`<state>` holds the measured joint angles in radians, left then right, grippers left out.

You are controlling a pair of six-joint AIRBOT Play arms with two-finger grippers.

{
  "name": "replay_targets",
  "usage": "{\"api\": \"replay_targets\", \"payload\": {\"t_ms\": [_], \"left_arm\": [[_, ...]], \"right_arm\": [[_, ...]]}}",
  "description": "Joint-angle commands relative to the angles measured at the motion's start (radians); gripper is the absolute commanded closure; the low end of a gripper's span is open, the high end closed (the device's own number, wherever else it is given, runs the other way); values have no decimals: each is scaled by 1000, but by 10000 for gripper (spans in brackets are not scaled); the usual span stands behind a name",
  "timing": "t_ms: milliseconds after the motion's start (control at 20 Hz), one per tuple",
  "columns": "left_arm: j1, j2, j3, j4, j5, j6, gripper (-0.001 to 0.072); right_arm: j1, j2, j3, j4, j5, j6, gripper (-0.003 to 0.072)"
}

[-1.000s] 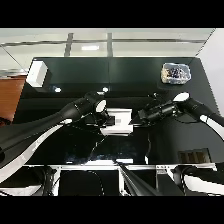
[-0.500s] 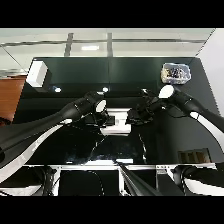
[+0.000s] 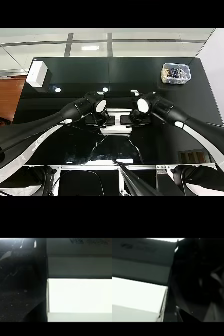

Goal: Fold the box and place the chain.

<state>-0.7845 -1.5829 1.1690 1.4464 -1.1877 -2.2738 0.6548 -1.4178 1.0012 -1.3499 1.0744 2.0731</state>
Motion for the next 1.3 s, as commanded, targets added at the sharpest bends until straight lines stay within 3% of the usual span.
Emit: {"api": "replay_targets", "payload": {"t_ms": [0, 450, 500, 550, 600, 650, 850, 900, 950, 1100, 1150, 1250], "left_arm": [[0, 0, 0, 0, 2, 0, 683], [0, 0, 0, 0, 2, 0, 683], [0, 0, 0, 0, 1, 0, 683], [0, 0, 0, 0, 1, 0, 683], [0, 0, 0, 0, 1, 0, 683], [0, 0, 0, 0, 2, 0, 683], [0, 0, 0, 0, 3, 0, 684], [0, 0, 0, 0, 3, 0, 683], [0, 0, 0, 0, 3, 0, 683], [0, 0, 0, 0, 2, 0, 683], [0, 0, 0, 0, 2, 0, 683], [0, 0, 0, 0, 2, 0, 683]], "right_arm": [[60, -2, 5, -122, -7, 153, 348], [89, -41, 23, -145, 15, 194, 350], [89, -43, 23, -143, 14, 194, 494], [91, -43, 23, -143, 11, 194, 510], [94, -44, 23, -142, 11, 194, 625], [94, -44, 23, -142, 11, 194, 674], [93, -44, 23, -139, 14, 197, 669], [93, -44, 23, -123, 11, 197, 503], [93, -44, 23, -113, 8, 196, 441], [93, -46, 23, -110, 25, 196, 450], [93, -47, 22, -110, 28, 194, 553], [93, -47, 22, -110, 21, 192, 636]]}}
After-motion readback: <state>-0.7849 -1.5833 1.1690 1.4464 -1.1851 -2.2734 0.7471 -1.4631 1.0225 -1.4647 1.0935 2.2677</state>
